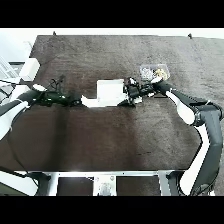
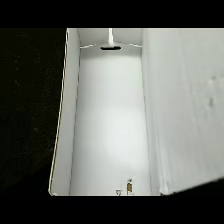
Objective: Fold the box and place the chain.
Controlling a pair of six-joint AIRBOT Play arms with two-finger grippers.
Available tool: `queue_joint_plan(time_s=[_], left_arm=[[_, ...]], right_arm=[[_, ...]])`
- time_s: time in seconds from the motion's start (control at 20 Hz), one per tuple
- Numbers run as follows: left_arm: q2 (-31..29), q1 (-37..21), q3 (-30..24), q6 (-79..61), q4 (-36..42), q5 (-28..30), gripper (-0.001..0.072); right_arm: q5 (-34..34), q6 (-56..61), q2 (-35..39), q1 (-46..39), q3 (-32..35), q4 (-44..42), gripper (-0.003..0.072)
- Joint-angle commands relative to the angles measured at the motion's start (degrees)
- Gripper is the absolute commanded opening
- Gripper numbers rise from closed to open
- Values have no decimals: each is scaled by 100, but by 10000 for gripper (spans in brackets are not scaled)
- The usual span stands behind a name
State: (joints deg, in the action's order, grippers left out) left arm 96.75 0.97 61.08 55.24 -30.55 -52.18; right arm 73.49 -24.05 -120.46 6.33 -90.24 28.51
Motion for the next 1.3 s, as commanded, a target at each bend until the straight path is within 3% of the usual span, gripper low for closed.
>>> queue_joint_plan(time_s=[0.0, 0.2, 0.7, 0.75, 0.8, 0.85, 1.15, 1.25], left_arm=[[358, 271, 199, 4, 205, 28, 21], [651, 518, 542, 26, 278, -195, 21], [610, 511, 1320, 72, 256, -992, 24], [603, 511, 1349, 57, 262, -1027, 41], [586, 511, 1351, 20, 258, -1047, 221], [553, 511, 1353, 2, 256, -1071, 259], [485, 605, 1353, 31, 227, -1086, 257], [483, 675, 1353, 101, 232, -1071, 211]], right_arm=[[2, -2, -4, 2, 2, 0, 499], [2, 0, -4, 2, 2, 0, 499], [2, 0, -4, 2, 2, 2, 499], [2, 0, -4, 2, 2, 0, 499], [0, -2, -4, 2, 2, 0, 499], [2, 0, -4, 2, 2, 0, 499], [2, -2, -4, 2, 2, 0, 499], [2, -2, -4, 2, 2, 0, 499]])
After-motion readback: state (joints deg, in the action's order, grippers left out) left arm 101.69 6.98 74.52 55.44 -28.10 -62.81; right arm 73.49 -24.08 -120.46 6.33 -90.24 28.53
